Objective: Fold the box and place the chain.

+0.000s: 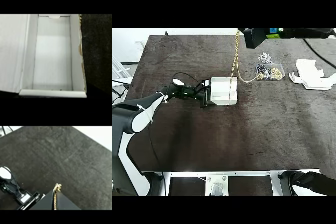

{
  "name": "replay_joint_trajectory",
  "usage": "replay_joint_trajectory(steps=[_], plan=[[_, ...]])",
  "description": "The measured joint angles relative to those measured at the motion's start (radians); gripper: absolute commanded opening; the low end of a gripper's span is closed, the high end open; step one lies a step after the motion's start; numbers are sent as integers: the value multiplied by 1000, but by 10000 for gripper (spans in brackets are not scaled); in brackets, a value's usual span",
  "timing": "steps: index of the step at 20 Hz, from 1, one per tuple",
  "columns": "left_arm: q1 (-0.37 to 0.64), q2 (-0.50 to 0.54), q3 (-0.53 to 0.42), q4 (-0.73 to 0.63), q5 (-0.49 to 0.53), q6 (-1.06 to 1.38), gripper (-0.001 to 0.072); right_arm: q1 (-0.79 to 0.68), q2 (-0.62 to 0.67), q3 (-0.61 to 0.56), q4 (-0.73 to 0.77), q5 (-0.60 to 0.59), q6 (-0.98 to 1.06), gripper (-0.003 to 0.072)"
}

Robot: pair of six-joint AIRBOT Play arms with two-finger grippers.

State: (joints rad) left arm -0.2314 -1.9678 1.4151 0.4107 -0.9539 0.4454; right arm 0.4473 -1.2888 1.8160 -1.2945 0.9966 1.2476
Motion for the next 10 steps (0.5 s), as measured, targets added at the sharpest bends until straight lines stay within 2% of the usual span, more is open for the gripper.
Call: replay_joint_trajectory(steps=[10], plan=[[0,0,0,0,0,0,290,0,0,-5,8,-220,-64,7]])
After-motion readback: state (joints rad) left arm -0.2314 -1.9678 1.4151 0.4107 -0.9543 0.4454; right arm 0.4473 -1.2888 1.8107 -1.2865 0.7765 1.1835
